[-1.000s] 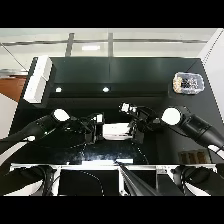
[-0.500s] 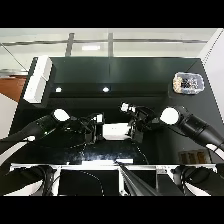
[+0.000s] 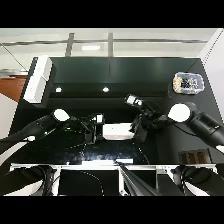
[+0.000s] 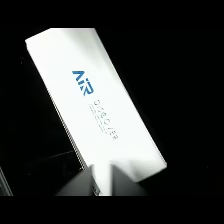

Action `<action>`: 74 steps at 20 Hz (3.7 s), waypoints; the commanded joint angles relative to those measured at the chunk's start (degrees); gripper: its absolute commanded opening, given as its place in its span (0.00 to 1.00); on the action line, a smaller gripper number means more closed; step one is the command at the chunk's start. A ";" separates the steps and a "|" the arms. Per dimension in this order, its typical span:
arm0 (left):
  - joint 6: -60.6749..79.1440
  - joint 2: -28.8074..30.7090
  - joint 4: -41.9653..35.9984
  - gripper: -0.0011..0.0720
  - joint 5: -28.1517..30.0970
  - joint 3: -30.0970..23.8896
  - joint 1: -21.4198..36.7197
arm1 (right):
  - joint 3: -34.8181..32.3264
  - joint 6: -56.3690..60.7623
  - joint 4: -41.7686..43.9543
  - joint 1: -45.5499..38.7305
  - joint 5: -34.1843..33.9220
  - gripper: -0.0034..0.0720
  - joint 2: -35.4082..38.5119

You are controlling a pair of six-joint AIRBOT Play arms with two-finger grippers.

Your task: Fold the box and place the chain.

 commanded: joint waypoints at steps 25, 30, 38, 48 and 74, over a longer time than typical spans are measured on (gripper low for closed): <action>-0.09 -0.04 0.04 0.68 -0.02 0.00 0.00 | -6.19 19.19 25.57 -5.05 -3.82 0.08 -14.14; -0.09 -0.04 0.04 0.68 -0.02 0.00 0.00 | -6.19 19.19 25.40 -3.63 -4.48 0.08 -15.54; -0.09 -0.04 0.04 0.68 -0.13 0.00 0.00 | -4.81 18.80 24.57 -3.85 -2.21 0.10 -14.84; -8.09 5.09 10.51 0.99 -0.20 0.09 0.81 | 2.69 18.51 22.12 -21.46 10.49 0.10 -0.07; -28.74 0.81 13.55 0.99 -1.29 13.81 -11.04 | 2.62 18.32 16.46 -26.58 7.13 0.10 0.52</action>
